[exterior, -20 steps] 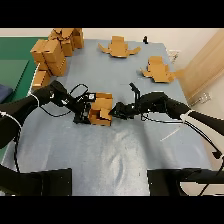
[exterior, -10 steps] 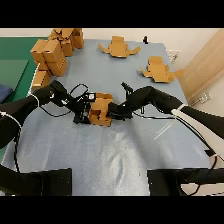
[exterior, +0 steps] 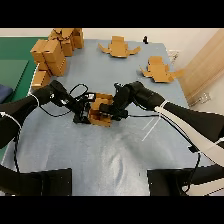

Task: Fold the box.

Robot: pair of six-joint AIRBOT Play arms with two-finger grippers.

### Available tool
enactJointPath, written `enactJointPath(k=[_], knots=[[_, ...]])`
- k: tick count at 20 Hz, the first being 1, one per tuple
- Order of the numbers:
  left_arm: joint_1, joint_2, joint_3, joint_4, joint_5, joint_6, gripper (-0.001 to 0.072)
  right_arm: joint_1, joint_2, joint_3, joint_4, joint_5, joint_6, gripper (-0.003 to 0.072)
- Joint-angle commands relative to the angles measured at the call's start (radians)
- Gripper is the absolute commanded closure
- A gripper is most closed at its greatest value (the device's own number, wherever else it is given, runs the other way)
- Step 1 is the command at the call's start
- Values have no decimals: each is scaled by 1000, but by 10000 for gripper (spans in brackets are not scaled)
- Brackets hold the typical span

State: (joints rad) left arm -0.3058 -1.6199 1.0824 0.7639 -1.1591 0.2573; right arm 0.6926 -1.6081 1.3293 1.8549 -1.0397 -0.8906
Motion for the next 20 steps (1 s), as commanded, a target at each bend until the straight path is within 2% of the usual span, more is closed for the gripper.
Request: enactJointPath(k=[1,3,4,5,6,9,10,11,12,13,14,17,20], knots=[[0,0,0,-1,1,-8,693,24,-25,46,-91,-32,114,292],[0,0,0,-1,1,-8,693,30,-34,59,-107,-47,138,301],[0,0,0,-1,1,-8,693,31,-38,68,-111,-51,141,369],[0,0,0,-1,0,-8,693,32,-38,71,-111,-47,140,554],[0,0,0,-1,0,-8,693,32,-38,77,-108,-47,129,679],[0,0,0,-1,2,-8,693,32,-38,87,-95,-42,95,677],[0,0,0,-1,2,-8,693,32,-38,94,-93,-42,93,629],[0,0,0,-1,2,-8,693,32,-38,101,-93,-45,93,501],[0,0,0,-1,2,-8,693,32,-38,110,-95,-56,93,430],[0,0,0,-1,2,-8,693,32,-38,118,-100,-79,94,411],[0,0,0,-1,2,-8,693,32,-38,124,-114,-114,97,322],[0,0,0,-1,2,-8,693,32,-38,137,-159,-195,116,321],[0,0,0,-1,6,-8,693,29,-38,136,-180,-206,124,321]])
